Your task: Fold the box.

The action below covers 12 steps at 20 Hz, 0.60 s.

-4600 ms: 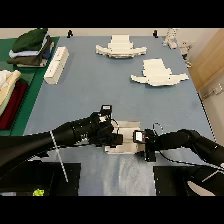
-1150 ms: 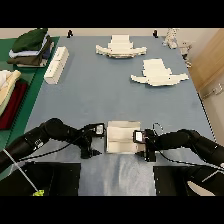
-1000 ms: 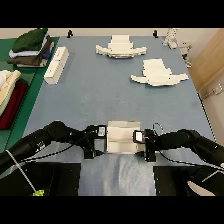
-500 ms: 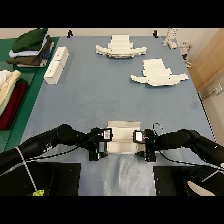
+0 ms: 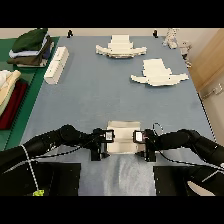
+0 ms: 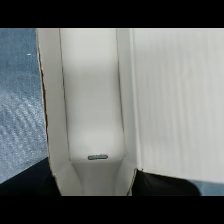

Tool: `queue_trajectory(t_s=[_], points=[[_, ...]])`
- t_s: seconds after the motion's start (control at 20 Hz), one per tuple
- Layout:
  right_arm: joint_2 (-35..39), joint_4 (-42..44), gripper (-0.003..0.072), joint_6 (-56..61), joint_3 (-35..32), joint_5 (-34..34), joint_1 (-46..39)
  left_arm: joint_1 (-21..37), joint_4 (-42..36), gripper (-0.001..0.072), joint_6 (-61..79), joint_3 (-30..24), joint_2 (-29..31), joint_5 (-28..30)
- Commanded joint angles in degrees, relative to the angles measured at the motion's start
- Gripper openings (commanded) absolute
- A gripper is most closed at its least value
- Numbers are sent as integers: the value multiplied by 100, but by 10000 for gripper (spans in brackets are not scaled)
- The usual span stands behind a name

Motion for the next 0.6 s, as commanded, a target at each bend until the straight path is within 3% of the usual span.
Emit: queue_trajectory(t_s=[0.0,0.05,0.1,0.15,0.2,0.55], points=[[-2,2,505,2,7,7,-2,-4,-76,691,181,0,-15,20],[-2,2,505,2,7,7,-2,-4,-76,690,208,0,-31,24],[-2,2,505,2,4,7,-2,-4,-72,634,208,-2,-74,22],[-2,2,505,2,7,7,-2,-4,-70,484,208,0,-149,17],[-2,2,505,2,7,7,-2,-4,-74,459,208,0,-210,-35],[-2,2,505,2,7,7,-2,-4,-76,461,203,0,-286,-55]])
